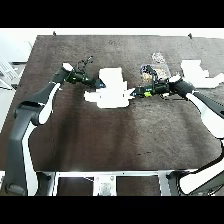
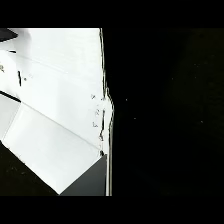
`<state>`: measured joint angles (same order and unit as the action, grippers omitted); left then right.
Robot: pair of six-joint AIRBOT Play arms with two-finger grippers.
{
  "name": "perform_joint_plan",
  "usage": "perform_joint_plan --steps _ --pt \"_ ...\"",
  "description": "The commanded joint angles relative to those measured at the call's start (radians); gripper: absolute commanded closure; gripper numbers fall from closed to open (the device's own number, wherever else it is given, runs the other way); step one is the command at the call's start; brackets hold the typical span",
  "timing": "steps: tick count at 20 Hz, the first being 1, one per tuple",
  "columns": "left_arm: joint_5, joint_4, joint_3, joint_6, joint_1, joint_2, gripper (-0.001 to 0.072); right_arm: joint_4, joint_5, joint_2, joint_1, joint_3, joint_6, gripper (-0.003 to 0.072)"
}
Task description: Fold the box and place the chain.
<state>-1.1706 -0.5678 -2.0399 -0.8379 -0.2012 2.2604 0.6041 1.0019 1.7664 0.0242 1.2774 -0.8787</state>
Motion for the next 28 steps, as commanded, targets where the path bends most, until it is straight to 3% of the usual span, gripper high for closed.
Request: perform_joint_plan --steps 1,8,9,19,20,26,28 --pt "0.004 0.000 -0.001 0.007 0.000 0.000 0.0293 0.000 0.000 0.000 0.000 0.001 0.000 0.0680" --pt "-0.023 0.028 -0.001 0.005 0.029 0.000 0.0294 0.000 0.001 0.000 0.000 0.001 0.000 0.0680" --pt "-0.026 0.031 -0.001 0.005 0.031 0.000 0.0355 0.000 0.001 0.000 0.001 0.001 0.000 0.0680" --pt "-0.045 0.042 -0.001 0.021 0.026 0.002 0.0364 0.000 0.001 0.000 0.000 0.001 0.000 0.0680" --pt "-0.055 0.053 0.000 0.028 0.026 0.003 0.0453 0.000 0.001 0.000 0.000 0.001 0.000 0.0680" --pt "-0.074 0.129 -0.001 0.055 0.026 0.020 0.0476 0.000 0.001 0.000 0.000 0.001 0.000 0.0680" --pt "-0.074 0.156 -0.001 0.061 0.026 0.020 0.0533 -0.001 0.001 0.000 0.000 0.001 0.000 0.0679"
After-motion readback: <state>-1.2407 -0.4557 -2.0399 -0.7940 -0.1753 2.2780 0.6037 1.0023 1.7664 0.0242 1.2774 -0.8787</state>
